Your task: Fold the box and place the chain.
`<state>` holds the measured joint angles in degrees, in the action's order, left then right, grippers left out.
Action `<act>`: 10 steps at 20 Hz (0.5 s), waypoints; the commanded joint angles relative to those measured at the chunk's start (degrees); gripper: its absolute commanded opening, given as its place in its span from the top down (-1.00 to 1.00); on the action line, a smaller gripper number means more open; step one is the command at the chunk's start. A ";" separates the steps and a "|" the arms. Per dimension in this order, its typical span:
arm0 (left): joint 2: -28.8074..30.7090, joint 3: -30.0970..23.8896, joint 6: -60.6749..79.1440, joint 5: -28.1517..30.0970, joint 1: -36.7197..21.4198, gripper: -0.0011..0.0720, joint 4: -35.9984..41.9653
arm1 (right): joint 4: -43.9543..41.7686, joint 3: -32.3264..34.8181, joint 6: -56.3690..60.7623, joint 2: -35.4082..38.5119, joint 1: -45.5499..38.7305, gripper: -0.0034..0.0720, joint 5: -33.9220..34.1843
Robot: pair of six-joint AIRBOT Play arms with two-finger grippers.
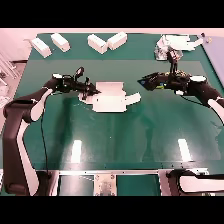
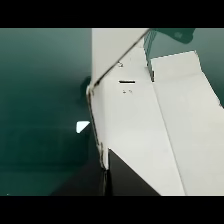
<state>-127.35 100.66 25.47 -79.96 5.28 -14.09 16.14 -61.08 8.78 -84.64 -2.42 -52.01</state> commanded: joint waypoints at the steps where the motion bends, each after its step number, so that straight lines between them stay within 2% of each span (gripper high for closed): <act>1: 0.02 0.00 0.02 0.02 -0.02 0.91 0.04 | 4.17 4.46 -8.15 4.00 5.03 -0.48 0.59; 3: 0.02 0.00 0.02 0.00 -0.02 0.91 0.02 | 7.15 5.88 -10.71 3.96 8.13 -0.44 2.54; 7: 0.02 0.00 0.02 0.02 -0.02 0.91 0.04 | 14.25 8.07 -14.80 3.89 13.07 -0.45 11.58; 10: 0.02 0.00 0.02 0.00 -0.02 0.91 0.04 | 19.32 9.31 -18.08 3.10 16.81 -0.46 12.90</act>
<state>-127.35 100.66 25.47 -79.94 5.28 -14.04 29.63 -53.10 -5.52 -81.21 11.00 -42.54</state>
